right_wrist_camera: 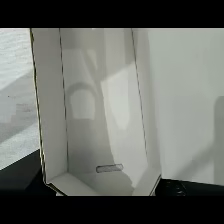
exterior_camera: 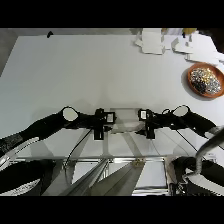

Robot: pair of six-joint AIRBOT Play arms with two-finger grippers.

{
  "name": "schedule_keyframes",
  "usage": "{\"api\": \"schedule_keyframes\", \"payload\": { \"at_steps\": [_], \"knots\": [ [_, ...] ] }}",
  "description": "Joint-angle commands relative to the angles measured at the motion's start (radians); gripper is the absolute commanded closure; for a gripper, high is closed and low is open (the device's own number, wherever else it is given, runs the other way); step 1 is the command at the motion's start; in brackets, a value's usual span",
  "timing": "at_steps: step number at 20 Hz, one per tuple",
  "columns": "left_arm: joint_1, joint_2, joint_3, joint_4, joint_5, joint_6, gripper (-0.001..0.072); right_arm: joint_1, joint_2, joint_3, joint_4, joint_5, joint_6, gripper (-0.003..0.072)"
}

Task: Fold the box and place the chain.

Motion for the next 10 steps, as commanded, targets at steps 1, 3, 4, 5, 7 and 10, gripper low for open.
{"api": "schedule_keyframes", "payload": {
  "at_steps": [1,3,4,5,7,10],
  "knots": [
    [-0.002,-0.015,0.001,-0.014,0.023,0.001,0.0358,0.0,0.0,0.0,-0.001,0.0,-0.001,0.035],
    [-0.002,-0.021,0.001,-0.014,0.029,0.001,0.0356,0.0,0.0,0.0,0.0,0.0,-0.001,0.035],
    [-0.002,-0.024,0.001,-0.015,0.031,0.001,0.0355,0.0,0.0,0.0,0.0,0.0,-0.001,0.035],
    [-0.002,-0.025,0.001,-0.018,0.031,0.001,0.0349,0.0,0.0,0.0,-0.001,0.0,-0.001,0.035],
    [-0.002,-0.029,0.001,-0.018,0.031,0.001,0.0187,0.0,0.0,0.0,-0.001,0.0,-0.001,0.035],
    [-0.002,-0.029,0.001,-0.02,0.031,0.001,0.0177,0.0,0.0,0.0,-0.001,0.0,-0.001,0.035]
  ]
}}
